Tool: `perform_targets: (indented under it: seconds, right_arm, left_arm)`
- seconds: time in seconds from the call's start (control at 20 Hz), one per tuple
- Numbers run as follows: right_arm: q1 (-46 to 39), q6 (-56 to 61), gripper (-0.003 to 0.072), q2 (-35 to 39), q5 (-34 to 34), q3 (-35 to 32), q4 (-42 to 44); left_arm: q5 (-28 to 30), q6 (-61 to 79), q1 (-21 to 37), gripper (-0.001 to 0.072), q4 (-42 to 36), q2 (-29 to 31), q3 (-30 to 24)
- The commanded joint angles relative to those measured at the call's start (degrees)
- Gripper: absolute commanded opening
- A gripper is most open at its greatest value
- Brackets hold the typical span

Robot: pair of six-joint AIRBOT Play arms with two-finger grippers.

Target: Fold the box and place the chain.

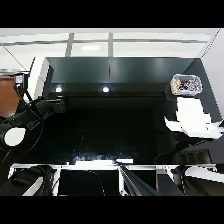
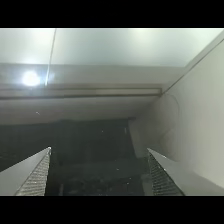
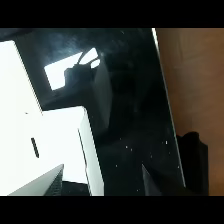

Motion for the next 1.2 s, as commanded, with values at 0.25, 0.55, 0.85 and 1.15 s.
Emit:
perform_targets:
  seconds: [0.25,0.55,0.85,1.15]
  right_arm:
    - [0.37,-3.89,0.0009,-1.86,4.96,2.54,4.50]
    - [4.94,-5.51,0.0015,-1.07,11.21,2.43,18.23]
    - [14.43,-4.81,0.0015,4.83,12.50,-4.79,26.18]
    - [25.88,-12.31,0.0015,23.91,-5.14,-29.94,49.94]
  left_arm:
    - [-0.26,0.02,0.07,0.0710,-0.92,-0.59,0.00]
    - [-0.31,0.00,0.07,0.0710,-0.92,-0.59,0.00]
    - [-0.31,0.00,0.04,0.0710,-0.96,-0.59,0.00]
    - [-4.02,0.13,0.00,0.0709,-7.15,-1.11,0.00]
